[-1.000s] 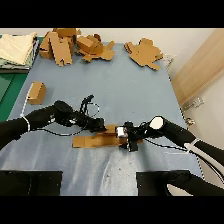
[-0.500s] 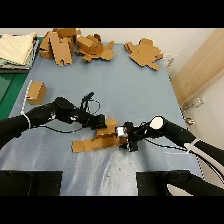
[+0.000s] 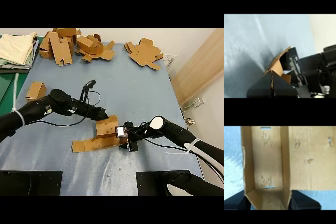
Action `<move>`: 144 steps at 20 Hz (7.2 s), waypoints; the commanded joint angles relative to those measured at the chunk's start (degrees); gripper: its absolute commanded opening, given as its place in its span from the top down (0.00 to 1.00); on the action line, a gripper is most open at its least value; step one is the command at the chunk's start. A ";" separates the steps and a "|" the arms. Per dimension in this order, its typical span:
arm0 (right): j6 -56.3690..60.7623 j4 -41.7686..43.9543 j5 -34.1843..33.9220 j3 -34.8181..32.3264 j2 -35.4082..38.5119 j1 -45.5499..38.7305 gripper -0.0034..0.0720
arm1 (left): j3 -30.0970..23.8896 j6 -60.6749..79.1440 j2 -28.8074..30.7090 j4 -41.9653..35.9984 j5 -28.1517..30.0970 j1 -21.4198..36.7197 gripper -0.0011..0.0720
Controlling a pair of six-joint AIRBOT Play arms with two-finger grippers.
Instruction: Fold the box.
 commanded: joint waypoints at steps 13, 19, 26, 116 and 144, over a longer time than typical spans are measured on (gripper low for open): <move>0.07 0.31 0.00 -0.02 0.02 0.04 0.17 | -17.46 8.26 20.44 45.22 6.12 -14.95 0.23; 0.11 0.28 0.07 -0.02 0.02 0.04 0.17 | -17.42 5.79 20.50 51.52 2.71 -14.82 0.22; 0.11 0.28 0.07 -0.02 0.02 0.04 0.17 | -17.42 5.86 20.48 50.69 2.51 -14.95 0.06; 0.07 -0.17 0.13 -0.02 0.02 0.04 0.35 | -17.42 7.58 12.98 39.39 26.21 -23.54 0.95; 0.07 -0.17 0.11 -0.02 0.02 0.04 0.35 | -17.40 7.28 11.74 35.80 22.34 -23.08 0.45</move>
